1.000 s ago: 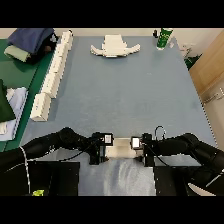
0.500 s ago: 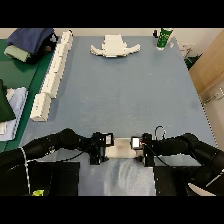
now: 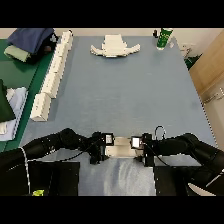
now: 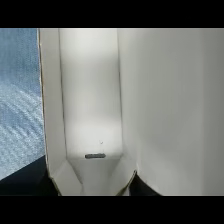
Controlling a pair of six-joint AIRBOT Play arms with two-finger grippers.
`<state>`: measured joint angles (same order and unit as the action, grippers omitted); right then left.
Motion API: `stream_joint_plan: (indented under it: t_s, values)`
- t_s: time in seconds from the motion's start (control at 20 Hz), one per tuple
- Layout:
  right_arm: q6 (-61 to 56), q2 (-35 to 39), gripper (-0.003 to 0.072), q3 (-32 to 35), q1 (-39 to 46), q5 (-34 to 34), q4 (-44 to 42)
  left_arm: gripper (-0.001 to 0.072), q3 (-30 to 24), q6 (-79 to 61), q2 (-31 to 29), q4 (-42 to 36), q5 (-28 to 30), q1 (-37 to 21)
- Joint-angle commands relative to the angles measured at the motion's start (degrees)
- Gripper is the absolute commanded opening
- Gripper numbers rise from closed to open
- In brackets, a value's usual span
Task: Fold the box.
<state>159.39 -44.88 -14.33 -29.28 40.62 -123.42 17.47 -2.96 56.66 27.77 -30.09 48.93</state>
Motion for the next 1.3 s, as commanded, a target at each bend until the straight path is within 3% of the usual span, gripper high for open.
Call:
stream_joint_plan:
  t_s: [0.0,1.1,1.15,1.2,1.25]
  values:
    - [0.0,0.1,0.0427,0.0,0.0,0.0,0.0,0.0472,0.0,-0.1,-0.1,0.1,-0.3,0.0]
    - [0.0,0.0,0.0428,0.0,0.0,-0.4,0.2,0.0472,0.0,-0.2,-0.1,0.1,0.1,0.0]
    - [0.0,0.0,0.0520,0.0,0.0,-0.6,0.3,0.0472,0.0,-0.2,-0.1,0.1,0.1,0.0]
    - [0.0,0.0,0.0720,0.0,0.0,-0.5,0.4,0.0472,0.0,-0.2,-0.1,0.1,0.1,0.0]
    - [-1.2,0.4,0.0720,0.0,0.0,-0.3,0.5,0.0472,0.0,-0.2,-0.1,0.1,0.1,0.0]
